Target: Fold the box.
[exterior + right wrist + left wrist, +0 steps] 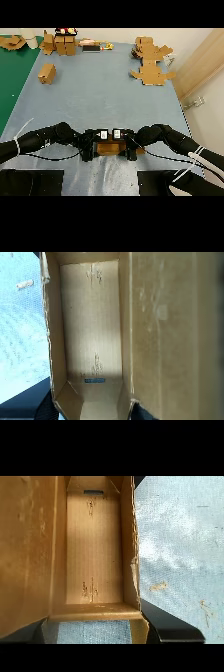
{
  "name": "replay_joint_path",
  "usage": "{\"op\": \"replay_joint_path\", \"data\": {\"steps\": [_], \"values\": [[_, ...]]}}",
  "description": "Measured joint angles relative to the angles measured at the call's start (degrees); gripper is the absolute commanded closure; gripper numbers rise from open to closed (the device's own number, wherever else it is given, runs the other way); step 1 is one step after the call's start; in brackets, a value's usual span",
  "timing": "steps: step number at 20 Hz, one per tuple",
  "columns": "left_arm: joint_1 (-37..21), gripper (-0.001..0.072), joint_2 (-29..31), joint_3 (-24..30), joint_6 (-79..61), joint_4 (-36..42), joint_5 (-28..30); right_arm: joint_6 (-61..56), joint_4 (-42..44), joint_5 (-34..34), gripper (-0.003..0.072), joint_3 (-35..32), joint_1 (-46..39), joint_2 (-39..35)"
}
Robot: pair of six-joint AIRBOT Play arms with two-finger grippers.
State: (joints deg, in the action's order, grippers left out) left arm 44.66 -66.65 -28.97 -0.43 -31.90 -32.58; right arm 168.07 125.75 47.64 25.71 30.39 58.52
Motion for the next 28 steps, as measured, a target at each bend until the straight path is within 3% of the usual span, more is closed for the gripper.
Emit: {"op": "replay_joint_path", "data": {"steps": [13, 14, 15, 16, 28], "values": [[0.0, 0.0364, 0.0, 0.0, 0.0, 0.0, 0.0, 0.0, 0.0, -0.1, 0.0184, 0.0, 0.0, 0.0], [0.0, 0.0364, 0.0, 0.0, 0.0, 0.0, 0.0, 0.0, 0.0, -0.1, 0.0154, 0.0, 0.0, 0.0], [0.0, 0.0364, 0.0, 0.0, 0.0, 0.0, 0.0, 0.0, 0.0, 0.0, 0.0011, 0.0, 0.0, 0.0], [0.0, 0.0364, 0.0, 0.0, 0.0, 0.0, 0.0, 0.0, 0.0, 0.2, -0.0033, 0.0, 0.0, 0.0], [0.0, 0.0364, 0.0, 0.0, 0.0, 0.0, 0.1, -3.9, -3.6, 3.6, -0.0033, 0.2, -0.8, -4.3]]}}
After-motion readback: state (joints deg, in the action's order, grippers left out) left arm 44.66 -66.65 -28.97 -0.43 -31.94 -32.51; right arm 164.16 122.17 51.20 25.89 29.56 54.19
